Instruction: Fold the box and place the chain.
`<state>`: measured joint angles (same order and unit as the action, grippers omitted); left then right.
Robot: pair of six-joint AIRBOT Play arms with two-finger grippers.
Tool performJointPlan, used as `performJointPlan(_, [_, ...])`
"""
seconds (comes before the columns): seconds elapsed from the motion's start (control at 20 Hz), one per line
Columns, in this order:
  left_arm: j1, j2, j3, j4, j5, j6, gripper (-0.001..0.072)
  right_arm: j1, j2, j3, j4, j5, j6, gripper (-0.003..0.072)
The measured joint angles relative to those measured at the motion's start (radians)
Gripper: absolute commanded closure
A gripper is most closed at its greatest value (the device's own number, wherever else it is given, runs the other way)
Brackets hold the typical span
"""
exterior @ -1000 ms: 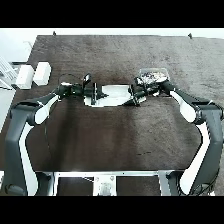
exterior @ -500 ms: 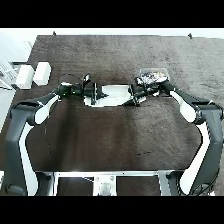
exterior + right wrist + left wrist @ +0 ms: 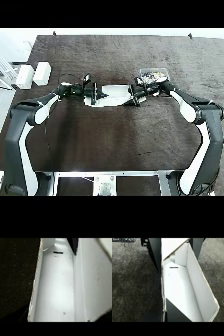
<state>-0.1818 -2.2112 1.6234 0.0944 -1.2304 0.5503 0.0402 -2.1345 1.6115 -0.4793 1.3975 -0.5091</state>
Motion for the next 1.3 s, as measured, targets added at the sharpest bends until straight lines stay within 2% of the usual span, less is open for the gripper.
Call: performJointPlan(1.3, [0.001,0.0,0.0,-0.016,0.0,0.0,0.0685,0.0,0.0,0.0,0.0,0.0,0.0,0.0103])
